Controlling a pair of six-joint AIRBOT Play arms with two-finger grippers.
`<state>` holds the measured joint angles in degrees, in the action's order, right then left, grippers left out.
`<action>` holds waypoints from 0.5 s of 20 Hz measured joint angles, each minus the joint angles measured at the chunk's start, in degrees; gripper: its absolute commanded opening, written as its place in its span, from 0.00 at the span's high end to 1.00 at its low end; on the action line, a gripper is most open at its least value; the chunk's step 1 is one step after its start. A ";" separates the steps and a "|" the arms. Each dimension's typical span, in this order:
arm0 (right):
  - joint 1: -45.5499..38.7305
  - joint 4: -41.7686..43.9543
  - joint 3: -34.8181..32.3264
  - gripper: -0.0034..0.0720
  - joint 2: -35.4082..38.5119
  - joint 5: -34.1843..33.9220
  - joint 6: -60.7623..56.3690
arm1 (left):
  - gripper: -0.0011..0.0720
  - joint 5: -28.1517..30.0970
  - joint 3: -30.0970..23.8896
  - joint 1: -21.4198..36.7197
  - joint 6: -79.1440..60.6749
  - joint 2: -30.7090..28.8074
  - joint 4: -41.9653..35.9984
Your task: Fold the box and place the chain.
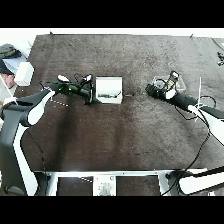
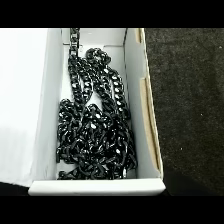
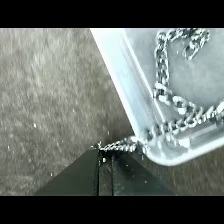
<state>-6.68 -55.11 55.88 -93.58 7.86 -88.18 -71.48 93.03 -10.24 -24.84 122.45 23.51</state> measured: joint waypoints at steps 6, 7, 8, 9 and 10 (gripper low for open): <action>8.72 1.62 1.31 0.97 9.33 -0.52 3.28 | 0.43 -0.02 0.00 0.00 0.00 0.00 0.00; 10.93 1.75 1.42 0.97 11.58 -1.18 4.00 | 0.43 -0.02 0.00 0.00 -0.02 0.00 0.00; 13.35 1.79 1.46 0.97 13.73 -1.53 4.59 | 0.43 -0.02 0.00 0.00 0.00 0.00 0.00; 15.89 1.84 1.51 0.97 15.54 -1.79 5.05 | 0.43 -0.04 0.00 0.00 0.00 0.00 0.00; 18.45 1.90 1.57 0.97 17.00 -2.51 5.38 | 0.43 -0.04 0.00 0.00 0.00 0.00 0.00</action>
<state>11.77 -53.21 57.45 -76.58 5.34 -82.81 -71.53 93.03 -10.24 -24.84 122.45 23.51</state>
